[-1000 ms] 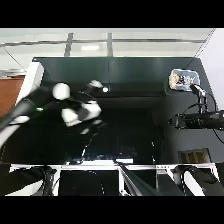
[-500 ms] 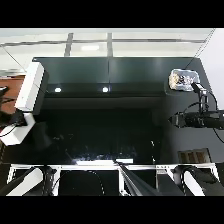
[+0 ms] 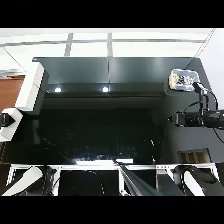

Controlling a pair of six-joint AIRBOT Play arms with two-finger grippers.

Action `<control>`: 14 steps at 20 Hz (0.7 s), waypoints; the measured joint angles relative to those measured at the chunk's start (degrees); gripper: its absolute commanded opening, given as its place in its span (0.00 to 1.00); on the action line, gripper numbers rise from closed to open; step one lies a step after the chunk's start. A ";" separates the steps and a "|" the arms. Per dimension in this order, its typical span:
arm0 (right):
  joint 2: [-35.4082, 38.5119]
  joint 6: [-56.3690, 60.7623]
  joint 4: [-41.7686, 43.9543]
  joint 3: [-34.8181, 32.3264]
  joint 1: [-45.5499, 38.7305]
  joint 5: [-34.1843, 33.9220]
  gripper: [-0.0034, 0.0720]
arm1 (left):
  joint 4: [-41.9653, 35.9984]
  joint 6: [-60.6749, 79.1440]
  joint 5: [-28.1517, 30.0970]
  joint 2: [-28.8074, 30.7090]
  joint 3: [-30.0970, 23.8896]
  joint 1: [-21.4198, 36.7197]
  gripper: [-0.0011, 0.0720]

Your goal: Fold the box and place the chain.

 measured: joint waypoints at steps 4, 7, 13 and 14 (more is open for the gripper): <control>0.00 1.60 0.02 0.00 0.00 -0.15 0.06 | -5.60 6.40 2.16 -3.21 0.00 0.15 0.41; 0.00 2.36 0.02 0.00 0.00 -0.22 0.06 | -8.17 8.20 2.97 -5.18 0.00 0.20 0.56; 0.00 3.15 0.42 0.00 0.00 -0.15 0.06 | -12.24 9.20 5.05 -6.88 0.74 -0.57 0.99; 0.00 3.17 0.90 0.00 0.00 -0.13 0.06 | -12.48 9.22 4.83 -6.62 1.36 -1.11 0.99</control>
